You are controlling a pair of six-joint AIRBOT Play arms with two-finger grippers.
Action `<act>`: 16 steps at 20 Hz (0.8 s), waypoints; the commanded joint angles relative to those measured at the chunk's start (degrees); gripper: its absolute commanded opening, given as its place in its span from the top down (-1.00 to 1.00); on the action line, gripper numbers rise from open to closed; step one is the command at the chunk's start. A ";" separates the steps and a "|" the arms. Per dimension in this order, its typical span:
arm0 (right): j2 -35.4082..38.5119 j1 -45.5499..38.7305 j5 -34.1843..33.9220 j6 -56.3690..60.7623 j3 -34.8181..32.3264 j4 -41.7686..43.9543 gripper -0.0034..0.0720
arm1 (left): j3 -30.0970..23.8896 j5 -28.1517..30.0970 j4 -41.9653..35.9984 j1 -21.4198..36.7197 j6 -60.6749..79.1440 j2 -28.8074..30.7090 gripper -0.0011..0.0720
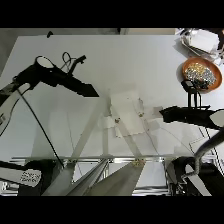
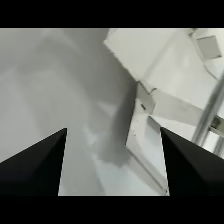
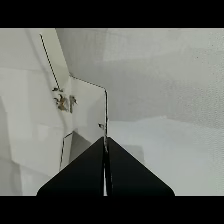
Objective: Fold the box and place the chain.
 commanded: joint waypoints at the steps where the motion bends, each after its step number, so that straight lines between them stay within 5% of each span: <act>1: 0.04 0.04 0.02 0.00 -0.02 0.00 0.88 | 2.91 -3.43 -6.80 -4.13 6.80 -9.01 -0.76; 6: 0.04 0.04 0.02 0.00 -0.02 0.00 0.88 | 2.89 5.29 -8.28 -11.74 12.90 -10.40 -0.76; 11: 0.04 0.04 0.02 -0.02 -0.02 0.00 0.88 | 2.86 4.44 -9.38 -13.86 14.36 -10.40 -0.71; 15: 0.04 0.04 0.02 -0.02 -0.02 0.00 0.88 | 2.86 4.20 -11.65 -14.51 15.80 -10.43 -0.52; 16: 0.04 0.04 0.02 -0.02 -0.02 0.00 0.88 | 2.86 4.24 -11.34 -14.71 15.78 -10.56 -0.20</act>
